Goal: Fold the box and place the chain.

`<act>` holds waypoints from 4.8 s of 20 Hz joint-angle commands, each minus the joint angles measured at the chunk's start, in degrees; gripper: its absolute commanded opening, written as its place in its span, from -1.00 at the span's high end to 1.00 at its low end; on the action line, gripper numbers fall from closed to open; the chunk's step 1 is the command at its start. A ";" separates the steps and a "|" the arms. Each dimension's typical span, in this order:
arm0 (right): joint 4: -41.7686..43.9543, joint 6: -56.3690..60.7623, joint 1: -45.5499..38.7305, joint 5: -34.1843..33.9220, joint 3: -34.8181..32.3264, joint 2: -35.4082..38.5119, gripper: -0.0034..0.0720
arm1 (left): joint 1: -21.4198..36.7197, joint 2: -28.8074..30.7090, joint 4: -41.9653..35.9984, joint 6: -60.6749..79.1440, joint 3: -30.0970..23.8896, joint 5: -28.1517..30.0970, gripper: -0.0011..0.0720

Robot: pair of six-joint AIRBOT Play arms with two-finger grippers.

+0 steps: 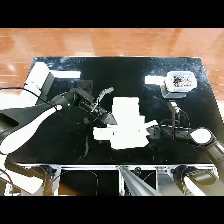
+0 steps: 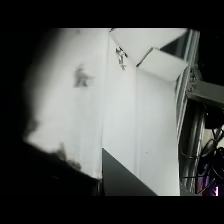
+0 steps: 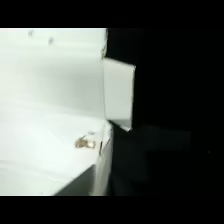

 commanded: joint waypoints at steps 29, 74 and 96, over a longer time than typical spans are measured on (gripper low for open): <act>-27.56 -8.59 0.00 11.28 31.56 -0.11 -1.00 | -5.68 23.41 22.99 15.96 -20.00 -31.41 0.92; -15.78 -53.92 24.63 2.78 15.82 -17.20 -1.00 | -3.61 23.67 24.55 26.82 -20.55 -33.03 0.92; -9.46 -36.68 21.57 -10.84 15.06 -15.21 -1.00 | -3.56 23.67 22.73 26.82 -20.50 -32.79 0.92</act>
